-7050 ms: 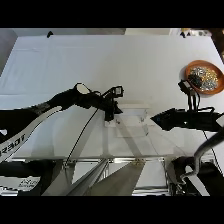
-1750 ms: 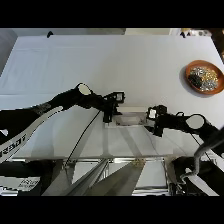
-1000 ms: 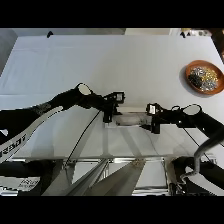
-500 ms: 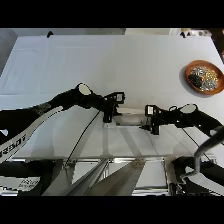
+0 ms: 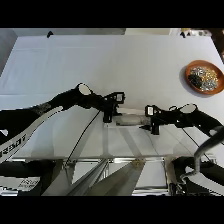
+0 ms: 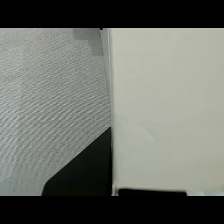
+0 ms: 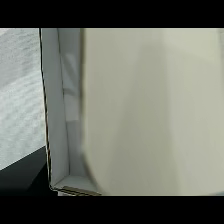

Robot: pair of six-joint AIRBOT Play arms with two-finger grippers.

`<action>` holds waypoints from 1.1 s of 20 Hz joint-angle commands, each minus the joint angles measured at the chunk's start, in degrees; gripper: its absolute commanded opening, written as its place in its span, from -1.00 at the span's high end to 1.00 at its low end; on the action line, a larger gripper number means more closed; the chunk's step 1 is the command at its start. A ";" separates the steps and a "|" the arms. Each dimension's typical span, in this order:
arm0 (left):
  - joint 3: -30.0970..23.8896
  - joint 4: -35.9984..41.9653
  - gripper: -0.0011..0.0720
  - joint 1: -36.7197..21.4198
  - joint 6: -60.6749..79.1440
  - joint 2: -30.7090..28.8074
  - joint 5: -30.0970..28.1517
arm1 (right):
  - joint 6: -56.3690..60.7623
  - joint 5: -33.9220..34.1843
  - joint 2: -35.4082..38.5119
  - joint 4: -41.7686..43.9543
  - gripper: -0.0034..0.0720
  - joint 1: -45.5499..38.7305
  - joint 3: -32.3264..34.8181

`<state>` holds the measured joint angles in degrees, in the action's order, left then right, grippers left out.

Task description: Fold the box and place the chain.

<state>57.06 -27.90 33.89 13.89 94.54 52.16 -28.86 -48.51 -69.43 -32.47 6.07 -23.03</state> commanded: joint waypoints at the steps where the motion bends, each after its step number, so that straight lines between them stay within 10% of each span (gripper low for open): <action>1: 0.04 0.00 0.94 0.02 0.00 0.00 -0.07 | -0.11 0.04 -0.04 -0.57 0.12 0.00 -0.02; 19: 0.04 0.00 0.94 0.02 -0.04 -0.09 0.22 | -0.11 -0.11 -0.04 -0.52 0.12 0.00 -0.02; 20: 0.04 -0.02 0.87 0.00 0.00 -0.17 0.63 | -0.11 -0.11 -0.04 -0.52 0.12 0.00 -0.02; 22: 0.04 -0.83 0.02 -0.35 -0.26 -1.01 0.90 | -0.11 -0.11 -0.04 -0.52 0.12 0.00 -0.02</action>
